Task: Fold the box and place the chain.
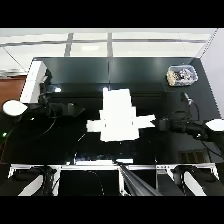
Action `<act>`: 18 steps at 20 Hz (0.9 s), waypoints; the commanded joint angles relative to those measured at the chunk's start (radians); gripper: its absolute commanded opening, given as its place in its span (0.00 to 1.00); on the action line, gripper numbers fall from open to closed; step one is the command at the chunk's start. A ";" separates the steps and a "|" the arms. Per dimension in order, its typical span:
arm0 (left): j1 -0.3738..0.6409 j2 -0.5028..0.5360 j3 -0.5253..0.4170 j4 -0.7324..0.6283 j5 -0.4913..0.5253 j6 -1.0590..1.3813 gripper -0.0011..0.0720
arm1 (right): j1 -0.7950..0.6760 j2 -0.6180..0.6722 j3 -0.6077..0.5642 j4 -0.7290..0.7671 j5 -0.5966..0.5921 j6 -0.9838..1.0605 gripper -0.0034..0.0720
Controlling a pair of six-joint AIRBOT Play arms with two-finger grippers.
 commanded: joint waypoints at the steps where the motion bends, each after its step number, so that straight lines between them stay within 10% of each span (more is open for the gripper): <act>1: -0.031 -0.191 0.070 -0.122 -0.035 0.017 0.97 | 0.105 0.005 -0.040 0.043 -0.066 0.000 0.07; 11: -0.097 -0.690 0.356 -0.271 -0.318 0.037 0.97 | 0.121 0.005 -0.040 0.043 -0.069 0.011 0.07; 14: -0.141 -0.779 0.418 -0.356 -0.538 0.289 0.96 | 0.121 0.005 -0.040 0.043 -0.069 0.011 0.07; 18: -0.195 -0.856 0.535 -0.176 -0.662 0.318 0.82 | 0.121 0.005 -0.040 0.042 -0.069 0.011 0.07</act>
